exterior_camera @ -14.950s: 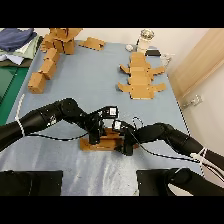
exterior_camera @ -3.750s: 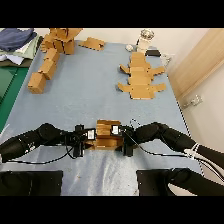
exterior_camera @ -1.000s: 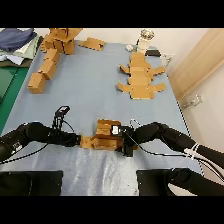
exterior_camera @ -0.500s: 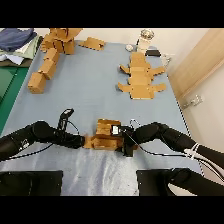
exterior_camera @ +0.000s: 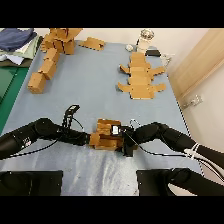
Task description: Fold the box.
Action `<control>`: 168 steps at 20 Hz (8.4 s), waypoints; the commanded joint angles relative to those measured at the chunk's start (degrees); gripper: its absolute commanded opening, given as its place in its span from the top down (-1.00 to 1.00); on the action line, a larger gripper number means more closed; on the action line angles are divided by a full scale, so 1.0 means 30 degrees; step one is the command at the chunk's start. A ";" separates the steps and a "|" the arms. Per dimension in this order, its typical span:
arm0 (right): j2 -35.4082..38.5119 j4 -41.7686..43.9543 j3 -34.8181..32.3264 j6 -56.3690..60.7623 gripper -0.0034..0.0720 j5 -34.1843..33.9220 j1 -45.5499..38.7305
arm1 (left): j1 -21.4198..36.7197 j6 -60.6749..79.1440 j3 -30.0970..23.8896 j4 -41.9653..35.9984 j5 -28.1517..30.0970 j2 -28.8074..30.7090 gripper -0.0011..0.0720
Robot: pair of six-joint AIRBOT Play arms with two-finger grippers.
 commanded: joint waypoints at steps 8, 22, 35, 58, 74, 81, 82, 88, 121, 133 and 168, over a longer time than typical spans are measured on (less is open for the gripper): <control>-0.0007 0.0007 0.0000 0.0000 -0.38 -0.0007 0.0007 | 0.0415 -0.1107 0.1093 0.0772 -0.0991 -0.0007 -0.05; -0.0007 0.0007 0.0007 0.0000 -0.39 -0.0007 0.0000 | 0.1137 -0.1107 0.1719 0.0335 -0.3279 -0.0124 -0.68; -0.0007 0.0007 0.0000 0.0000 -0.39 -0.0007 0.0007 | 0.0678 -0.1035 0.1734 0.0495 -0.2958 -0.1537 -0.68; -0.0007 0.0007 0.0007 0.0000 -0.38 0.0000 0.0007 | -0.3548 -0.9508 0.3745 0.7839 -0.1515 -0.1566 -0.68; -0.0007 0.0007 0.0000 0.0000 -0.38 -0.0007 0.0007 | -0.5042 -1.3631 0.4648 1.0652 -0.2404 -0.2375 -0.68; -0.0007 0.0007 0.0000 0.0000 -0.38 0.0000 0.0007 | -0.5501 -1.4229 0.5442 1.1213 -0.2616 -0.3548 -0.68; -0.0007 0.0007 0.0007 0.0000 -0.39 0.0000 0.0000 | -0.5523 -1.4673 0.5472 1.1562 -0.2696 -0.3563 -0.68; -0.0007 0.0007 0.0007 0.0000 -0.39 -0.0007 0.0000 | -0.5537 -1.5620 0.5486 1.1817 -0.3177 -0.3563 -0.68; -0.0007 0.0007 0.0000 0.0000 -0.38 -0.0007 0.0007 | -0.6827 -1.5970 0.7985 1.1234 -0.3555 -0.5224 -0.98; -0.0007 0.0007 0.0007 0.0000 -0.38 -0.0007 0.0007 | -0.6805 -1.6109 0.7985 1.1409 -0.4677 -0.5224 -0.98; -0.0007 0.0007 0.0000 0.0000 -0.38 0.0000 0.0007 | -0.7475 -1.9999 0.8211 1.2662 -0.5938 -0.5909 -0.20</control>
